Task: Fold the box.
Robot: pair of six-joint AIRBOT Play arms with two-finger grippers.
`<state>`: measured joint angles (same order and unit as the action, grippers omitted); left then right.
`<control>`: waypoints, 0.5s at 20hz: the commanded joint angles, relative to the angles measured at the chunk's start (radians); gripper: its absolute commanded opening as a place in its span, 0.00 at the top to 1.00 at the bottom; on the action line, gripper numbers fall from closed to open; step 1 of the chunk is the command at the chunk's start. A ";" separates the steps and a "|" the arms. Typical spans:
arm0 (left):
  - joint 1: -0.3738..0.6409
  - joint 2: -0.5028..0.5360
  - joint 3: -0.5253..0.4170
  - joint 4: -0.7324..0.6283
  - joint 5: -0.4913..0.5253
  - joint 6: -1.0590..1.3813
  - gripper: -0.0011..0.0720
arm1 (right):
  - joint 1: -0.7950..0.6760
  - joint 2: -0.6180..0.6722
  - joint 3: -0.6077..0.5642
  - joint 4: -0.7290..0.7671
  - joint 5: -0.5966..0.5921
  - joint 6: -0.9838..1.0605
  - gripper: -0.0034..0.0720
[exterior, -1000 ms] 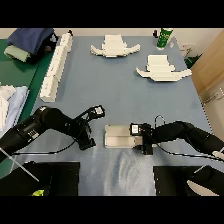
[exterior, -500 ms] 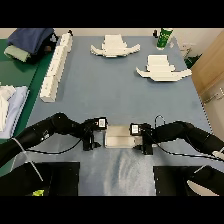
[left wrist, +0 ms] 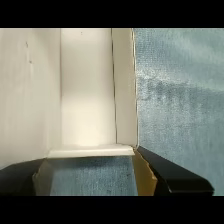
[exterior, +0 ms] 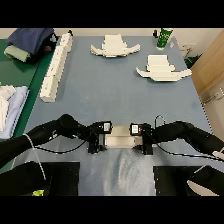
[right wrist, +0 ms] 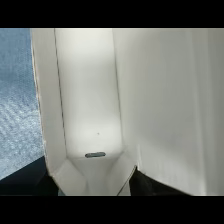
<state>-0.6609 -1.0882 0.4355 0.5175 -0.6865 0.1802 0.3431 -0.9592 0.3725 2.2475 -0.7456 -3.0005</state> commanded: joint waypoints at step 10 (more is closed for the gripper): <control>-0.026 -0.040 -0.009 -0.031 0.071 0.014 0.03 | 0.001 0.001 0.000 0.000 0.000 0.000 0.28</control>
<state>-0.6758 -1.1259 0.4290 0.4847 -0.6514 0.1951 0.3435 -0.9592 0.3725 2.2478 -0.7475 -3.0009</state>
